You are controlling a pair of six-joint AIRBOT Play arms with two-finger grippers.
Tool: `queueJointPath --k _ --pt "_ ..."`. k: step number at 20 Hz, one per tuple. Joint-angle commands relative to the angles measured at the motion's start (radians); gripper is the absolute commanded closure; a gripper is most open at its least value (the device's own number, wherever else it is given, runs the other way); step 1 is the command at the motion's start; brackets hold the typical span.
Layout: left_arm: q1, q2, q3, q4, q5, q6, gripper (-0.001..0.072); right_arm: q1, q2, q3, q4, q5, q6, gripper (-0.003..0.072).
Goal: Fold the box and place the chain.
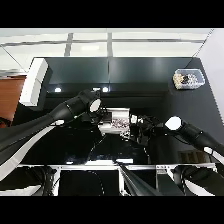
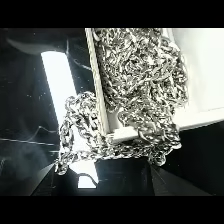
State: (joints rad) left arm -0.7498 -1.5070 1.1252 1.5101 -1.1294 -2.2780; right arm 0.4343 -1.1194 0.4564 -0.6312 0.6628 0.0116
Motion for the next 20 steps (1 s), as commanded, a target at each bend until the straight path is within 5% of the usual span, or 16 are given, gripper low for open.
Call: queueJointPath --k 1,20 --pt "0.000 0.000 0.000 0.000 0.000 0.000 0.0683 0.004 -0.027 -0.001 0.004 -0.053 -0.005 -0.0020" --pt "0.000 0.000 0.000 0.000 0.003 0.000 0.0682 0.029 -0.035 -0.001 0.099 -0.137 -0.005 -0.0020"
